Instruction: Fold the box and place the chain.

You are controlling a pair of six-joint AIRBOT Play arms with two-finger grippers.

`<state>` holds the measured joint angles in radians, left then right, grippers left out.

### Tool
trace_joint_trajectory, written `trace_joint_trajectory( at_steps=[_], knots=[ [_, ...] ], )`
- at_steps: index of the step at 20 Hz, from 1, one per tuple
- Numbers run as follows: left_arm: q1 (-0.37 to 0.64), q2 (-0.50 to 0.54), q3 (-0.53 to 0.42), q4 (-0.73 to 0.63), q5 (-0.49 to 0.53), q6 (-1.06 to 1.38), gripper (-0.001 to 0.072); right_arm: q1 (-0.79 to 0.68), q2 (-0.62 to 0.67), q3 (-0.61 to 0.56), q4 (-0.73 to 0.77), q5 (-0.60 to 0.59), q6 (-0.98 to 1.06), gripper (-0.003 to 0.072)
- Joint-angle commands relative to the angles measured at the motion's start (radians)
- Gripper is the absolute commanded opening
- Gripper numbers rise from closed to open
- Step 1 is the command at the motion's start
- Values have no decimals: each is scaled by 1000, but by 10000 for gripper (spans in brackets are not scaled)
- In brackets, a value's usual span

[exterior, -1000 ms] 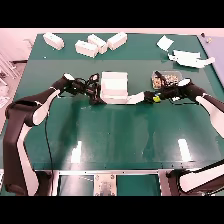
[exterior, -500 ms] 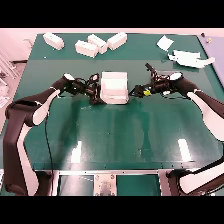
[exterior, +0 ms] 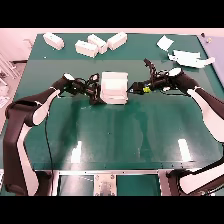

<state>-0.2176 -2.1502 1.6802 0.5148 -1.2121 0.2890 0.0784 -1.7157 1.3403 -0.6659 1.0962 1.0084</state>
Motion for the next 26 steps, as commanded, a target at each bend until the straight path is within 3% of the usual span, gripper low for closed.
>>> trace_joint_trajectory(
  at_steps=[1,3,4,7,16,21,26],
  knots=[
    [0,0,0,0,1,0,592,2,1,4,-5,25,6,318],
    [0,0,0,0,1,0,592,2,1,4,-19,24,6,392],
    [0,0,0,0,1,0,592,5,1,4,-44,24,20,393],
    [0,0,0,0,1,0,592,26,1,4,-124,24,74,528],
    [0,0,0,0,1,0,592,58,1,8,-130,23,133,528],
    [0,0,0,0,0,0,592,110,1,84,-351,24,303,527],
    [0,0,0,0,0,0,592,168,0,129,-451,24,427,526]
  ],
)
